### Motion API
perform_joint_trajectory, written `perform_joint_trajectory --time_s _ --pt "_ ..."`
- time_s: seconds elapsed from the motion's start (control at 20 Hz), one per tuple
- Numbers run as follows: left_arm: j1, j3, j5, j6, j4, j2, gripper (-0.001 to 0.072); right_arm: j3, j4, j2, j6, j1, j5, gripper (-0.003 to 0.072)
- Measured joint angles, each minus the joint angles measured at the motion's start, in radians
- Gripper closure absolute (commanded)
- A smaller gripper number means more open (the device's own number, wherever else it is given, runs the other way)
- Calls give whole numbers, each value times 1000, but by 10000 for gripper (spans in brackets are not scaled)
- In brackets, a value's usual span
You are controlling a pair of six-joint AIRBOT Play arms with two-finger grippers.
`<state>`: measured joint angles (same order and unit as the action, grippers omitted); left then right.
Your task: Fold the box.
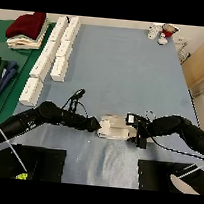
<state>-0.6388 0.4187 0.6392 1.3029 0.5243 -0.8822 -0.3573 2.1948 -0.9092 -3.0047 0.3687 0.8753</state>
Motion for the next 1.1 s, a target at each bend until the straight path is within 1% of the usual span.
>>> perform_joint_trajectory --time_s 0.25,0.4,0.7,0.85,0.95,1.1 --pt "-118 98 -39 312 232 -90 299 0 0 0 0 0 0 137" --pt "-192 173 -34 488 357 -155 299 0 0 0 0 0 0 137" --pt "-330 310 76 888 666 -251 300 0 0 0 0 0 0 136" --pt "-389 381 161 1067 808 -286 300 0 0 0 0 0 0 136" --pt "-418 426 217 1158 881 -312 300 0 0 0 0 0 0 136" --pt "-440 494 286 1237 943 -367 300 0 0 0 0 0 0 136"
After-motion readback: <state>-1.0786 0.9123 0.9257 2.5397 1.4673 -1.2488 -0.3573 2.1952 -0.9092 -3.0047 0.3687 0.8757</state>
